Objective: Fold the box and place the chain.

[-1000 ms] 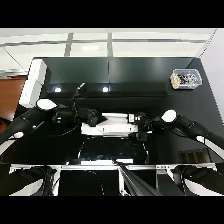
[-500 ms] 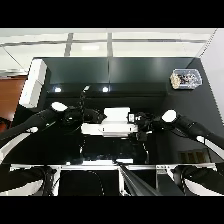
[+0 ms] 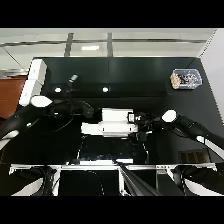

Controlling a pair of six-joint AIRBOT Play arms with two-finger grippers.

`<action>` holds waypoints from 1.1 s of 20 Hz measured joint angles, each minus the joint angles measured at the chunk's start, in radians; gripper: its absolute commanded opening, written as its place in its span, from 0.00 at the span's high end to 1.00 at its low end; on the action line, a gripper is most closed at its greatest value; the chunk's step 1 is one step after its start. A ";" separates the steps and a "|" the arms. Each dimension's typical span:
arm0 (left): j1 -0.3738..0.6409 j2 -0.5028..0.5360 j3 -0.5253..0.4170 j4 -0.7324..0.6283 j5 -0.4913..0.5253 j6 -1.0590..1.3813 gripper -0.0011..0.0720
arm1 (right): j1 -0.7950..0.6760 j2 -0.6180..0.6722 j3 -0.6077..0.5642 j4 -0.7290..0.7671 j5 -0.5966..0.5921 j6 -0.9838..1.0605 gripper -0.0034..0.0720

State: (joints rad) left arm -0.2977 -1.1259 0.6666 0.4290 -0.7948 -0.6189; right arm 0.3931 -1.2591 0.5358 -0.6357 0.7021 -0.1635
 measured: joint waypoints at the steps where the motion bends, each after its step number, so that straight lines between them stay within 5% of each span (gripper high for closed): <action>1: 0.013 0.058 -0.027 0.017 0.002 -0.002 0.95 | 0.000 0.000 0.000 0.000 0.000 0.000 0.62; 5: 0.032 0.175 -0.119 0.079 -0.104 0.172 0.91 | 0.000 0.000 0.000 0.000 0.000 0.000 0.62; 6: 0.032 0.177 -0.130 0.113 -0.151 0.219 0.56 | 0.000 0.000 0.000 0.000 0.000 0.000 0.62; 7: 0.030 0.175 -0.138 0.139 -0.164 0.262 0.06 | 0.000 0.000 0.000 0.000 0.000 0.000 0.62; 8: 0.024 0.169 -0.143 0.163 -0.169 0.315 0.01 | 0.000 0.000 0.000 0.000 0.000 0.000 0.62; 19: -0.145 -0.026 -0.051 0.414 0.021 0.619 0.02 | 0.000 0.000 0.000 0.000 0.000 0.000 0.62; 22: -0.164 -0.066 -0.032 0.401 0.025 0.632 0.14 | 0.000 0.000 0.000 -0.001 0.000 0.000 0.62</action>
State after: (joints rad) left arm -0.4622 -1.1923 0.6350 0.8299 -0.7700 0.0128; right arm 0.3931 -1.2587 0.5358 -0.6365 0.7025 -0.1638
